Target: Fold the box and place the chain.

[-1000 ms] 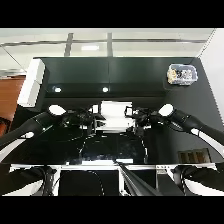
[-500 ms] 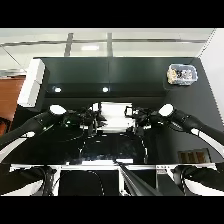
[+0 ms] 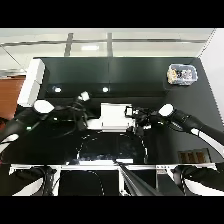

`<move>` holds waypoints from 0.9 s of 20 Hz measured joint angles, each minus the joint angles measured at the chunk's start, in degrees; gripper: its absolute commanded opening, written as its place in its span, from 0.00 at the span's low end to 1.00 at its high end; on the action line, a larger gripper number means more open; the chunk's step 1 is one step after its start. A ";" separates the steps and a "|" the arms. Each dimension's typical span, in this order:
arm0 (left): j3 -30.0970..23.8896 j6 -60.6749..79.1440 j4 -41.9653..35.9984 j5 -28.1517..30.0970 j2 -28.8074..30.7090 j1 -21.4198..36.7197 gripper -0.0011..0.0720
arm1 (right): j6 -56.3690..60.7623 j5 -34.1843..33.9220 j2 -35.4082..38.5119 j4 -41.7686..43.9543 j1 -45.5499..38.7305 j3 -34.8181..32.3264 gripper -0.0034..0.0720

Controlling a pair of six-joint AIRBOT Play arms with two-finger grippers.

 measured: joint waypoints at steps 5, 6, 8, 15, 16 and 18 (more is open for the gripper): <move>-0.37 -36.48 11.72 -5.95 4.35 15.39 0.05 | 0.00 0.02 0.00 0.00 0.00 0.00 0.21; -0.83 -41.94 11.80 -8.57 3.34 18.58 0.05 | 0.00 0.02 0.00 0.00 0.00 0.00 0.21; -1.81 -47.58 8.81 -14.03 -0.26 23.23 0.05 | 0.00 0.02 0.00 0.00 0.00 0.00 0.21; -2.71 -51.19 -1.53 -20.57 -15.28 21.38 0.05 | -0.02 0.04 0.00 0.00 0.00 0.00 0.21; -2.62 -50.84 -2.67 -20.02 -16.35 19.56 0.05 | 0.00 0.04 0.00 0.00 0.00 0.00 0.21; -1.97 -49.64 -5.07 -18.99 -17.66 15.65 0.05 | 0.04 0.07 0.00 0.02 0.00 0.00 0.21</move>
